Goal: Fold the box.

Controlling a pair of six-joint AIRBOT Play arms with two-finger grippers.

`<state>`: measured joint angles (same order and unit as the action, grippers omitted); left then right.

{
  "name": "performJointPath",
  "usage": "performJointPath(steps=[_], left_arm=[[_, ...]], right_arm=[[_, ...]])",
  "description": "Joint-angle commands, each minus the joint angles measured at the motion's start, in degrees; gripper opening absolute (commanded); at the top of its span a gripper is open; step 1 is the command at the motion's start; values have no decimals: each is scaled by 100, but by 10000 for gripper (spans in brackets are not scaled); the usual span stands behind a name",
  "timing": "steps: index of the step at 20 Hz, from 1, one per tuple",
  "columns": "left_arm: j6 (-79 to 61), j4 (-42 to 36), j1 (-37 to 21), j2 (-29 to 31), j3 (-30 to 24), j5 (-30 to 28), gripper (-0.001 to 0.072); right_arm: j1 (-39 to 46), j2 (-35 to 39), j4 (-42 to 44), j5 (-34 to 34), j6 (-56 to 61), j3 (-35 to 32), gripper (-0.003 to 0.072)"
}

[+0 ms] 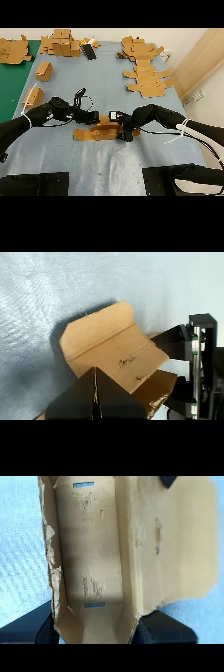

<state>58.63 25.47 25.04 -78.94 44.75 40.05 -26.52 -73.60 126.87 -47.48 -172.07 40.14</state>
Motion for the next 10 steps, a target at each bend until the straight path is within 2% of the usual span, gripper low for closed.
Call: performJointPath(steps=[1,4,6,8,10], left_arm=[[125,195,-2,-85,55,-92,10],[-118,116,-52,-81,129,-101,11],[-791,-275,-284,42,129,98,10],[-1626,-470,-682,361,90,393,10],[-2490,-424,-1196,872,-55,450,10]], right_arm=[[-2,0,2,0,2,0,498],[-2,0,2,0,2,0,499],[-2,0,0,0,0,0,499],[-2,0,-2,2,0,0,499],[-2,0,0,2,0,0,499]])
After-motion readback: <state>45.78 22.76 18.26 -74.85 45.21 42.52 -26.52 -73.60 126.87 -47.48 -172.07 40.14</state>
